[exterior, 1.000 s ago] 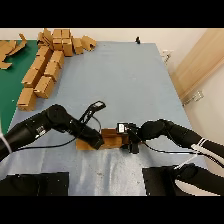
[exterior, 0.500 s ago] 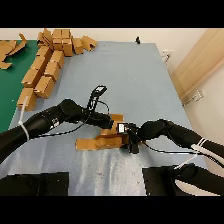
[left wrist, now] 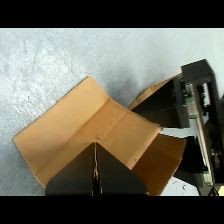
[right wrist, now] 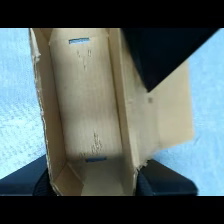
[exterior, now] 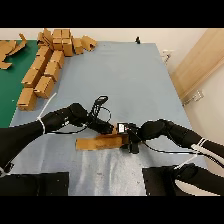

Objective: Fold the box.

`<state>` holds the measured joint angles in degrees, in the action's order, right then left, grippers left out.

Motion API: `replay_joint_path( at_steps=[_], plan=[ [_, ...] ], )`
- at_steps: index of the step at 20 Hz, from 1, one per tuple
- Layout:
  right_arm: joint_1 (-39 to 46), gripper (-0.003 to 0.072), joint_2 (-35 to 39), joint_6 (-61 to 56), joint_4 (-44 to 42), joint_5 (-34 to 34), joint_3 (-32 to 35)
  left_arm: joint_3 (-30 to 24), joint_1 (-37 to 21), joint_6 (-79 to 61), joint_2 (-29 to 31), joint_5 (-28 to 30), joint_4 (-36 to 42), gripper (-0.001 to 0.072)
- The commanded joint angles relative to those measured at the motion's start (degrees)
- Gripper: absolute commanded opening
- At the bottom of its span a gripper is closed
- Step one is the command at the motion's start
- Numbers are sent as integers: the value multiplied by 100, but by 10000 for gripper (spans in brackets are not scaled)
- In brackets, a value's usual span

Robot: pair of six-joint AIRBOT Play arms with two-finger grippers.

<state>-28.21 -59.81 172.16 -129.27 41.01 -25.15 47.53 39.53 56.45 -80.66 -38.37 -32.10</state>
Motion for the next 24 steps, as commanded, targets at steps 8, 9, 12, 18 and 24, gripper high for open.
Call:
replay_joint_path(
  at_steps=[8, 9, 12, 18, 24],
  plan=[
    [-2, 491, 0, -2, 2, -2, 0, 479, -136, -313, -138, -210, -260, 12],
    [-2, 492, 0, -2, 2, -2, 0, 601, -240, -435, -133, -212, -444, 12],
    [-2, 491, 0, -2, 2, -4, 0, 802, -645, -896, -116, -214, -774, 12],
    [-2, 491, 0, -2, 2, 0, 0, 737, -1091, -2889, 337, -1790, -785, 11],
    [-2, 492, 0, -2, 7, -2, 0, -476, -960, -2885, 1867, -1064, -1812, 10]
  ],
)
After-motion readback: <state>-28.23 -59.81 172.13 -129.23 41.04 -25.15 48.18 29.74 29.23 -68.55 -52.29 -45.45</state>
